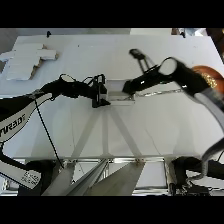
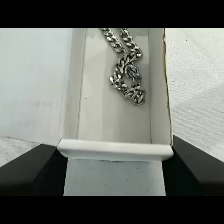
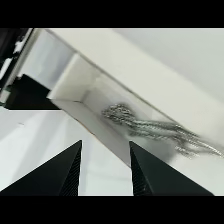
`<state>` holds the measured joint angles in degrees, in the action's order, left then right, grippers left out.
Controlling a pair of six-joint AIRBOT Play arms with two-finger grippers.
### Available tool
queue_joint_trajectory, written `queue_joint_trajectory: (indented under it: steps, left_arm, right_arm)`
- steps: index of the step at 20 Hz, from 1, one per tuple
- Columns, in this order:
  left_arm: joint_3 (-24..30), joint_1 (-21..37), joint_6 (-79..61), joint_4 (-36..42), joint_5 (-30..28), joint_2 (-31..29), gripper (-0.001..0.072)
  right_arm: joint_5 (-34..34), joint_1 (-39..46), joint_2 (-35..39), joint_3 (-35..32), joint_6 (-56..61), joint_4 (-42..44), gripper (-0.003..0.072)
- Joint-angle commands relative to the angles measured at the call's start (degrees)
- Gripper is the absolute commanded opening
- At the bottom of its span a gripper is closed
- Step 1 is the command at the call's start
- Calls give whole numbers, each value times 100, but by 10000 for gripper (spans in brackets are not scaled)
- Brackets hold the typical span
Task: Fold the box and place the chain.
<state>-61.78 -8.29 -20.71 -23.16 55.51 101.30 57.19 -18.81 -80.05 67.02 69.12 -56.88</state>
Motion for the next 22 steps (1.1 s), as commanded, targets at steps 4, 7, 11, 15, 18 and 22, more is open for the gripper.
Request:
queue_joint_trajectory:
  steps: [4,7,11,15,18,22]
  left_arm:
    - [-2,0,0,0,-2,0,501]
    - [-2,-2,0,-2,-2,0,501]
    - [-2,-2,0,-2,-2,0,501]
    - [-2,0,0,-2,-2,0,501]
    - [-2,-2,0,-2,-2,0,501]
    - [-2,-2,0,0,-2,0,501]
  right_arm:
    - [1165,1869,455,-2,1644,-1578,341]
    - [1200,2509,422,-17,2907,-2514,344]
    - [820,2688,262,-20,4186,-2817,588]
    - [557,2267,17,-26,6059,-3786,582]
    - [136,1906,-59,-26,7604,-4850,580]
    - [750,1840,-487,-28,8633,-5187,581]
